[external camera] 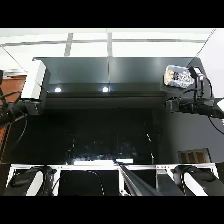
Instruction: Fold the box and place the chain.
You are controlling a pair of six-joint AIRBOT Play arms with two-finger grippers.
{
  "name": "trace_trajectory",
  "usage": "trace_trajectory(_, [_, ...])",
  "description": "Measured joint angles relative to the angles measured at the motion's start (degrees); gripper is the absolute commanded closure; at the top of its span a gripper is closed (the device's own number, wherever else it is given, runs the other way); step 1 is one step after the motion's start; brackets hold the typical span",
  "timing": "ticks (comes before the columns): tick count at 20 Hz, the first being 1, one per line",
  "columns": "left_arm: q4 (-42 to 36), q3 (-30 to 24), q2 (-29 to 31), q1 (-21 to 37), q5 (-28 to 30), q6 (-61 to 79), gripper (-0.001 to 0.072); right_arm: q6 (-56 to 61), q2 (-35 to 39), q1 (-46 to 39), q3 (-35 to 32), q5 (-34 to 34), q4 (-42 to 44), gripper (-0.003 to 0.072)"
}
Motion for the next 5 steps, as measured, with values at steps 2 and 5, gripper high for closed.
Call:
trace_trajectory(2, [0.1, -1.0, 1.4, -0.1, -0.1, 0.0, 0.0685, 0.0, 0.0, 0.0, 0.0, 0.0, 0.0, 0.0672])
trace_trajectory(5, [0.2, -1.7, 2.3, -0.1, -0.1, -0.1, 0.0685, 0.0, 0.0, 0.0, 0.0, 0.0, -0.1, 0.0672])
